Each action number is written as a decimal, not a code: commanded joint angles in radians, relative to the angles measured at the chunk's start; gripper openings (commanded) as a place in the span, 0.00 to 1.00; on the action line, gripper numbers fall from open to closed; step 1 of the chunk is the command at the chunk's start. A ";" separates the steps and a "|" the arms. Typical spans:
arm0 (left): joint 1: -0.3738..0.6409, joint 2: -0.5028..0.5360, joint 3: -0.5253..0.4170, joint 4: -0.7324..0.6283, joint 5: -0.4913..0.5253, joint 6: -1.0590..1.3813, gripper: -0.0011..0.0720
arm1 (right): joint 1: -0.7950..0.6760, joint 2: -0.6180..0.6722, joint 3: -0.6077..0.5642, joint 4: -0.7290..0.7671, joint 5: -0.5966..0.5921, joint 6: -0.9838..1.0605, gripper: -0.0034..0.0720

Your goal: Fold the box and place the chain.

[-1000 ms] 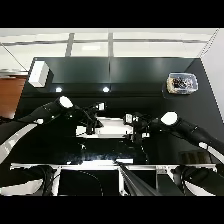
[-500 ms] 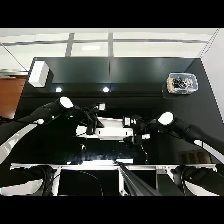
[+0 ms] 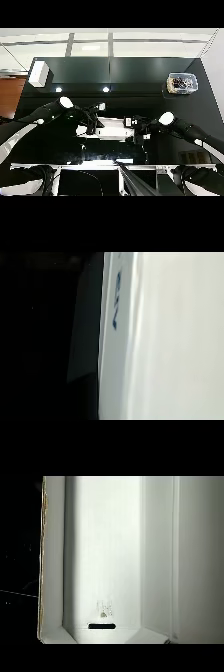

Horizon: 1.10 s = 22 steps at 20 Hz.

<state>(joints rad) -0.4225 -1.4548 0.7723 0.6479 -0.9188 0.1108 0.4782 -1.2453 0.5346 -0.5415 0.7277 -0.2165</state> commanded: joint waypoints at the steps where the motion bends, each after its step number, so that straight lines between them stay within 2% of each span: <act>1: 0.000 0.000 0.001 0.002 0.002 0.001 0.05 | 0.004 -0.001 -0.006 -0.002 -0.012 0.000 0.88; 22: 0.000 0.000 0.001 0.002 0.002 0.001 0.05 | 0.011 -0.001 -0.006 0.016 -0.033 0.002 0.88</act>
<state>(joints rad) -0.4221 -1.4544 0.7723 0.6498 -0.9165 0.1112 0.4835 -1.2457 0.5285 -0.5274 0.6945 -0.2134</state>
